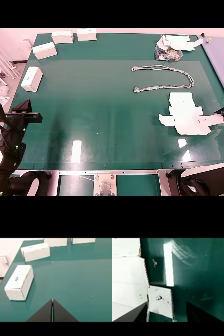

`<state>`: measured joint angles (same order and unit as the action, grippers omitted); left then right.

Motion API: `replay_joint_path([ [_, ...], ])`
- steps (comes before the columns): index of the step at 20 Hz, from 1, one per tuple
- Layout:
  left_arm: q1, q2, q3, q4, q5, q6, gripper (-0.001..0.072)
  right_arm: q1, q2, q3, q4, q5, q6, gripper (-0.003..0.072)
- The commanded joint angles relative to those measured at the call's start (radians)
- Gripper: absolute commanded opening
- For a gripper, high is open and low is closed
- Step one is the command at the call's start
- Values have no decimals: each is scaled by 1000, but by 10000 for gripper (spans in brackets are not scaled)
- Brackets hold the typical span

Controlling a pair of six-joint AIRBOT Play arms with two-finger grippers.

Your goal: Fold the box and place the chain.

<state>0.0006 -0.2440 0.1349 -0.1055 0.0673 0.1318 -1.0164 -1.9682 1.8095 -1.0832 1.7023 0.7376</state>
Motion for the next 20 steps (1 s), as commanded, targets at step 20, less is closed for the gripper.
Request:
replay_joint_path([
  [20, 0, 1, 0, 0, 0, 0, 20, 46, -86, -116, -45, 106, -130, 419],
])
